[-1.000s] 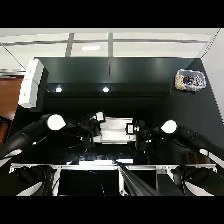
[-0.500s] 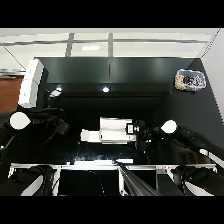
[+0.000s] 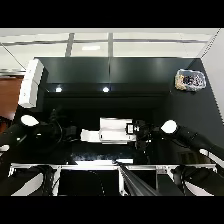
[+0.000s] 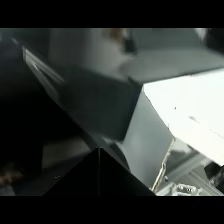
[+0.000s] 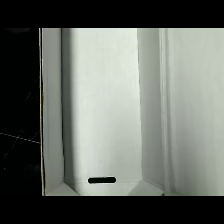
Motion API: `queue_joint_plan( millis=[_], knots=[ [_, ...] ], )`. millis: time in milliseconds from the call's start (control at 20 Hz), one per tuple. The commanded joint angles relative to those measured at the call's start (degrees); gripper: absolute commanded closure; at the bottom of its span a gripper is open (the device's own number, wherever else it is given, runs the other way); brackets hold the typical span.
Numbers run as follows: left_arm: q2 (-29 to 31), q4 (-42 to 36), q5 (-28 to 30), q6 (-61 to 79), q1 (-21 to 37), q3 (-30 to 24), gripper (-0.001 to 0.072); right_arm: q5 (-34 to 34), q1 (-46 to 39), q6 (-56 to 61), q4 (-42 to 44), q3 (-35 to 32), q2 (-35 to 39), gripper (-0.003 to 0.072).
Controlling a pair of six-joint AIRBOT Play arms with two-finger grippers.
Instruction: Fold the box and place the chain.
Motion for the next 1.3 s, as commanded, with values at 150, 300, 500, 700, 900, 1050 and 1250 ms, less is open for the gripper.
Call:
queue_joint_plan(
  millis=[150,300,500,700,900,1050,1250],
  knots=[
    [-4.92,-5.31,3.91,2.51,-7.96,-0.46,0.0684,0.02,0.02,0.02,0.00,0.07,0.02,0.0454],
    [-4.92,-8.52,3.06,7.50,-8.26,-0.46,0.0684,0.02,0.02,0.02,0.00,0.07,0.02,0.0454],
    [-4.92,-16.33,1.60,15.76,-8.20,-0.44,0.0592,0.02,0.02,0.02,0.00,0.07,0.02,0.0454],
    [-4.90,-16.87,-0.09,16.59,-8.20,0.44,0.0130,0.04,0.02,0.02,0.00,0.07,0.02,0.0454],
    [-4.90,-16.87,-1.77,16.59,-8.20,2.58,0.0130,0.04,0.02,0.02,0.00,0.07,0.02,0.0454],
    [-4.90,-16.87,-4.63,16.57,-8.31,4.85,0.0129,0.04,0.02,0.02,0.00,0.07,0.02,0.0454],
    [-4.90,-17.14,-4.92,16.28,-8.74,7.50,0.0130,0.02,0.02,0.02,0.00,0.07,0.02,0.0454]
  ],
)
